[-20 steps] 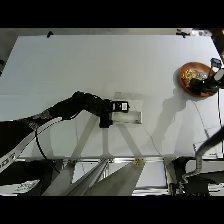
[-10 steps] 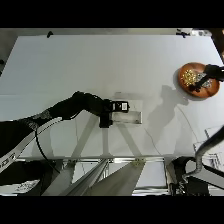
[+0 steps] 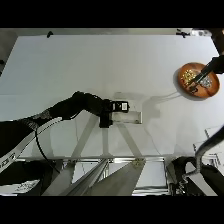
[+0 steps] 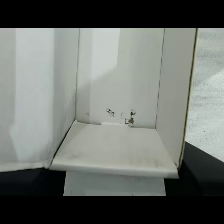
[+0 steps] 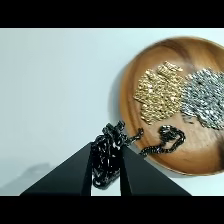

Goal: Fold the box and place the chain.

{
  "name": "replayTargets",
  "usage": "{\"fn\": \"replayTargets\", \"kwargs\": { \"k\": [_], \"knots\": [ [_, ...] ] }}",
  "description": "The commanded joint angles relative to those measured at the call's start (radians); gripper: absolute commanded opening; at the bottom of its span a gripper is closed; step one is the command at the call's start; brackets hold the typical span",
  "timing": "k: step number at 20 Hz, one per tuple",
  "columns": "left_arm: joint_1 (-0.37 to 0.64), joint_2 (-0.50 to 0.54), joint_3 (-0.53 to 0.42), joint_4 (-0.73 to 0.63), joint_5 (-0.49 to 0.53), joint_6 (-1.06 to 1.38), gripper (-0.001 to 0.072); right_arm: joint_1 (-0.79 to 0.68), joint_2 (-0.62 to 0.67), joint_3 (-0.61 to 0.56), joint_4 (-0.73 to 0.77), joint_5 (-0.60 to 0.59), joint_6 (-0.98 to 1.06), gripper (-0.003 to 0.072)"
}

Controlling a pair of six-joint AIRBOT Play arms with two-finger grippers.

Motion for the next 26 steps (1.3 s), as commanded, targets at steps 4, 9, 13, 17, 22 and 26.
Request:
{"fn": "replayTargets", "kwargs": {
  "k": [4,9,13,17,22,26],
  "knots": [
    [0.000,-0.001,0.001,0.000,0.000,0.000,0.0353,0.175,0.190,0.001,0.041,0.121,-0.010,0.0010],
    [0.000,-0.001,0.001,0.000,0.000,0.000,0.0353,0.313,0.291,0.001,0.061,0.126,0.000,0.0009],
    [0.000,-0.001,0.001,0.000,0.000,0.000,0.0353,0.399,0.324,0.001,0.127,0.125,0.000,0.0009],
    [0.000,-0.001,0.001,0.000,0.000,0.000,0.0353,0.493,0.323,0.001,0.211,0.090,-0.002,0.0009],
    [0.000,-0.001,0.001,0.000,0.001,0.000,0.0353,0.605,0.262,-0.002,0.224,0.079,0.021,0.0009],
    [0.000,-0.001,0.001,0.000,0.000,0.000,0.0353,0.626,0.146,-0.050,0.225,0.086,0.045,0.0010]
  ]
}}
